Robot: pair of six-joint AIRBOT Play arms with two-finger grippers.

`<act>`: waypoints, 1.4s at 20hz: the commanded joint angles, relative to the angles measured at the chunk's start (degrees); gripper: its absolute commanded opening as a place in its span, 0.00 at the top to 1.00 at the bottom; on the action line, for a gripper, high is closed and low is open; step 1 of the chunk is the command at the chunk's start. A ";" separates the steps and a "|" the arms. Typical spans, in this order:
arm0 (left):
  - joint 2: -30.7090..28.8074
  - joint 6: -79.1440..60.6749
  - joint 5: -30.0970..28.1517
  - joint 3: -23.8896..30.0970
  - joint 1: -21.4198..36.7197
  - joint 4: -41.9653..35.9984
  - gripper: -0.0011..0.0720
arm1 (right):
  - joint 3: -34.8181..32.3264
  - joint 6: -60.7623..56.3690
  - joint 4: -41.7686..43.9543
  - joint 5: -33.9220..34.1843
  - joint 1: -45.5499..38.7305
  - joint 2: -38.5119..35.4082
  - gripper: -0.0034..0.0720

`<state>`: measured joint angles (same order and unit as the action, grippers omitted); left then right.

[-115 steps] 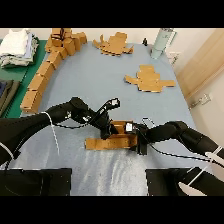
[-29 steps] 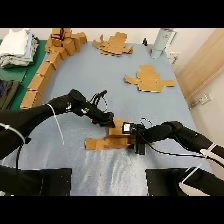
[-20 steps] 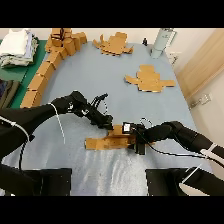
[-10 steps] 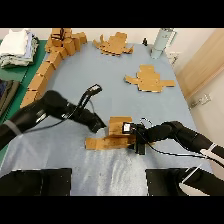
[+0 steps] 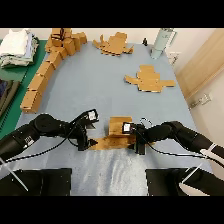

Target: Fold the box.

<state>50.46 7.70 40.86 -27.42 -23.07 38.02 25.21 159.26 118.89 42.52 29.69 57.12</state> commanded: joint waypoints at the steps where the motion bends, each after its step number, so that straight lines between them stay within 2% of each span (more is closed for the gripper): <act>1: 3.80 -8.63 -1.73 0.94 -0.24 -1.05 0.04 | -0.04 0.00 0.00 0.00 0.04 0.00 0.29; 6: 7.67 -8.83 -6.47 0.33 -7.06 -5.90 0.04 | -0.04 0.00 0.00 0.00 0.04 0.00 0.29; 8: 9.29 -8.81 -6.62 0.33 -8.81 -6.64 0.04 | -0.04 0.00 0.00 0.00 0.04 0.00 0.29; 11: 11.15 -8.81 -10.58 0.24 -10.78 -11.28 0.05 | -0.04 0.00 0.02 0.00 0.04 0.00 0.29; 14: 13.11 -8.79 -11.80 -0.87 -12.17 -12.61 0.40 | -0.04 0.00 0.00 0.00 0.04 0.00 0.29; 15: 13.73 -8.79 -11.82 -1.18 -12.31 -12.59 0.55 | -0.04 0.00 0.02 0.00 0.04 0.00 0.29; 17: 14.60 -8.74 -12.02 -1.44 -12.31 -12.59 0.67 | -0.04 0.00 0.00 0.00 0.04 0.00 0.29; 21: 14.91 -8.79 -12.00 -1.55 -12.74 -13.03 0.68 | -0.04 0.00 0.00 0.00 0.04 0.00 0.29; 26: 14.93 -8.87 -16.83 -1.79 -15.19 -16.39 0.68 | -0.04 0.00 0.00 0.00 0.04 0.00 0.29; 28: 14.93 -9.73 -16.90 -1.81 -15.19 -16.44 0.68 | -0.04 0.00 0.00 -0.02 0.04 0.00 0.29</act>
